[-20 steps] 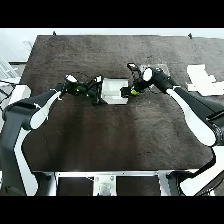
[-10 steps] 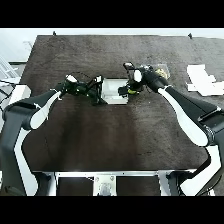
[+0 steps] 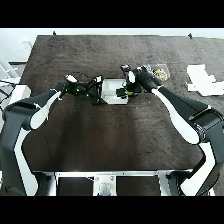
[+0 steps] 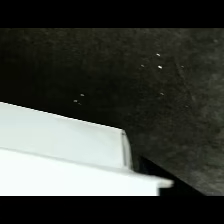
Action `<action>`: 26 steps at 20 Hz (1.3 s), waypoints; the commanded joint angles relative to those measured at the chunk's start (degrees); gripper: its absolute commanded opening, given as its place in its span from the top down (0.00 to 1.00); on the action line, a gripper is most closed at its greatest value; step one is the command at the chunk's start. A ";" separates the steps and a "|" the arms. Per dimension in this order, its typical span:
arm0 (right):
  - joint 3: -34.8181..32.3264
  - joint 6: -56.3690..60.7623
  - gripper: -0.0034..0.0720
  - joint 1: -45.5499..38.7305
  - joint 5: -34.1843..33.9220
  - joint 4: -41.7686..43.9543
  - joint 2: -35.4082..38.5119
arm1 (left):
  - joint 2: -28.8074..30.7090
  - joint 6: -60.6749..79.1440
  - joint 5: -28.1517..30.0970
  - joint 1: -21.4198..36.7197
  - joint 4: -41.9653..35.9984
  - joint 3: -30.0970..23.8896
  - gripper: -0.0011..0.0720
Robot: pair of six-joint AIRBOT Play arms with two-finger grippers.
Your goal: Fold the box and place the chain.
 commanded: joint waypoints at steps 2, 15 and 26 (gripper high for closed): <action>0.61 1.99 0.49 0.07 1.51 -1.09 -0.15 | 0.02 0.02 0.02 0.02 0.00 0.00 0.49; 0.83 5.79 0.89 0.55 2.73 -1.09 -0.48 | 0.02 0.02 0.02 0.02 0.00 0.00 0.49; 3.58 5.68 0.31 0.57 4.68 -1.05 1.64 | 0.04 0.02 0.04 0.02 0.00 0.00 0.49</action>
